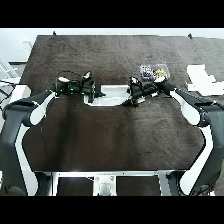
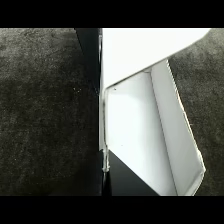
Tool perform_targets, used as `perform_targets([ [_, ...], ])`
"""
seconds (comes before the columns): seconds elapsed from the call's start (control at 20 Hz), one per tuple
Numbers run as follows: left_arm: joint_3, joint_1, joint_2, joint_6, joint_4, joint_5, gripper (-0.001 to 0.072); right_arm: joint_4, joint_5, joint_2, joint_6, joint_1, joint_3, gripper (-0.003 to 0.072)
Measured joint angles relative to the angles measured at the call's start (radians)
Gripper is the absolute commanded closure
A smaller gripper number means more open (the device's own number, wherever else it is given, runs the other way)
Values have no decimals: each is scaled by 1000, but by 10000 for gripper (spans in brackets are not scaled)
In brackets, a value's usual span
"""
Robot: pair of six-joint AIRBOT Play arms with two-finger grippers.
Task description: Fold the box and place the chain.
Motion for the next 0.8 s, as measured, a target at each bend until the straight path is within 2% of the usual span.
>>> perform_targets([
  [0.2, 0, 0, 0, 0, -13, -8, 686, 0, -1, 0, 0, 0, 0, 247],
  [0.25, 0, 0, 0, 0, -15, -11, 589, 0, -1, 0, 0, 0, 0, 248],
  [0.3, 0, 0, 0, -2, -21, -23, 370, 2, -6, 0, 3, 0, 0, 247],
  [0.6, 2, 5, 0, -2, -24, -32, 361, 3, -6, 0, 3, 0, 0, 247],
  [0.8, 33, 48, 8, -15, -27, -107, 361, 2, -4, 0, 2, 0, 0, 247],
])
